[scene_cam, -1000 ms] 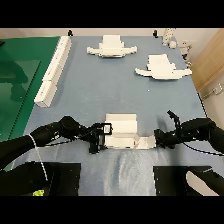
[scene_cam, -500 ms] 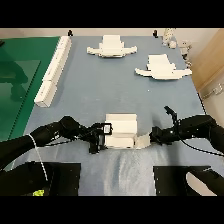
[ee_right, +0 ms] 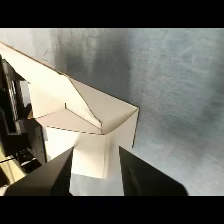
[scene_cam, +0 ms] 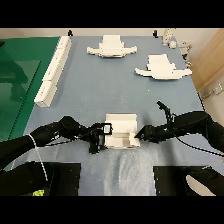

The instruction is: Fold the box.

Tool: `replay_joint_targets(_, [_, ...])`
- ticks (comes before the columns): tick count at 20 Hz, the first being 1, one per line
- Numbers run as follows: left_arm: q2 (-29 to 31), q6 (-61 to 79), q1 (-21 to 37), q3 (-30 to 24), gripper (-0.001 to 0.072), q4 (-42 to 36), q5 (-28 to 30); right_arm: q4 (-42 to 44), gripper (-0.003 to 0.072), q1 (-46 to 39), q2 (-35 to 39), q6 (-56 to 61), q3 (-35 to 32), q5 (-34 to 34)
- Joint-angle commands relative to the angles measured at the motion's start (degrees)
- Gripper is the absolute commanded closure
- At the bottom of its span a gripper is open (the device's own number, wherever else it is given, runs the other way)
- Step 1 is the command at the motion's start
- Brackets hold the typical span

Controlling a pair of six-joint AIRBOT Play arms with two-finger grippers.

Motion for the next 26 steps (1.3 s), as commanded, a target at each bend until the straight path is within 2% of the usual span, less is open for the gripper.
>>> replay_joint_targets(1, [0.0,0.0,0.0,0.0,0.0221,0.0,0.0,-4.48,0.0271,6.43,-0.15,5.92,0.94,6.12])
replay_joint_targets(4, [0.0,0.0,0.0,0.0,0.0221,0.0,0.0,-14.64,0.0271,13.03,-0.96,16.83,3.76,7.39])
replay_joint_targets(7, [0.0,0.0,0.0,0.0,0.0221,0.0,0.0,-26.51,0.0271,20.92,-2.93,32.28,9.64,7.54])
replay_joint_targets(12, [0.0,0.0,0.0,0.0,0.0221,0.0,0.0,-46.05,0.0271,34.71,-12.04,58.6,19.76,0.57])
replay_joint_targets(17, [0.0,0.0,0.0,0.0,0.0221,0.0,0.0,-54.53,0.0271,41.53,-21.07,69.92,26.45,-4.22])
replay_joint_targets(22, [0.0,0.0,0.0,0.0,0.0221,0.0,0.0,-56.52,0.0284,43.17,-24.3,75.06,27.04,-5.11])
replay_joint_targets(23, [0.0,0.0,0.0,0.0,0.0221,0.02,0.0,-56.81,0.0307,43.3,-24.37,75.63,27.04,-5.09])
replay_joint_targets(24, [0.0,0.0,0.0,0.0,0.0221,0.0,0.0,-57.29,0.0372,43.39,-24.35,76.02,27.04,-5.09])
replay_joint_targets(25, [0.0,0.0,0.0,0.0,0.0221,0.0,0.0,-57.53,0.0374,43.39,-24.37,76.67,27.04,-5.09])
replay_joint_targets(26, [0.0,0.0,0.0,0.0,0.0221,0.0,0.0,-57.53,0.045,43.39,-24.37,76.76,27.04,-5.05])
